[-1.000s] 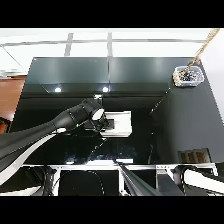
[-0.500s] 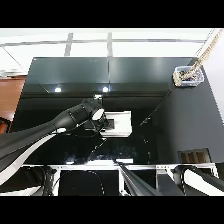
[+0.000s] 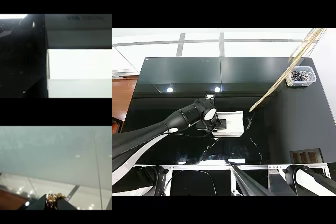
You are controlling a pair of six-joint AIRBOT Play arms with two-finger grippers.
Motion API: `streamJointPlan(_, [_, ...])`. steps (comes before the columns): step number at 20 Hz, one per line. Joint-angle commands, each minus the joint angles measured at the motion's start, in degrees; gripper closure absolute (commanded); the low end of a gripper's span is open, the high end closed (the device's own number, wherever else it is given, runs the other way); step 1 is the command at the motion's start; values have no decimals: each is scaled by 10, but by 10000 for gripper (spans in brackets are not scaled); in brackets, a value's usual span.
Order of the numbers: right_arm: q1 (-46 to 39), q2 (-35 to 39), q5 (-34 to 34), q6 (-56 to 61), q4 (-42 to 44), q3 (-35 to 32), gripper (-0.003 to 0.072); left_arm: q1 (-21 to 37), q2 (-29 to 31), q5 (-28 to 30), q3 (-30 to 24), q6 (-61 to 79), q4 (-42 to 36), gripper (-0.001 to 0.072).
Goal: Fold the box and place the chain.
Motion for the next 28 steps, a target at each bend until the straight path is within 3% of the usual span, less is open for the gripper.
streamJointPlan(1, [20, 7, 157, -45, 9, -58, 678, 0, 0, 0, 0, 0, 0, 680])
streamJointPlan(6, [129, 27, 198, -51, -1, -198, 678, 0, 0, 0, 0, 0, 0, 680])
streamJointPlan(8, [165, 32, 207, -34, -59, -234, 678, 0, 0, 0, 0, 0, 0, 680])
streamJointPlan(10, [191, 55, 206, -21, -120, -281, 678, 0, 0, 0, 0, 0, 0, 680])
streamJointPlan(14, [203, 101, 201, -19, -130, -369, 678, 0, 0, 0, 0, 0, 0, 680])
streamJointPlan(25, [212, 103, 195, -31, -71, -377, 683, 0, 0, 0, 0, 0, 0, 680])
streamJointPlan(28, [229, 101, 186, -66, 2, -417, 683, 0, 0, 0, 0, 0, 0, 680])
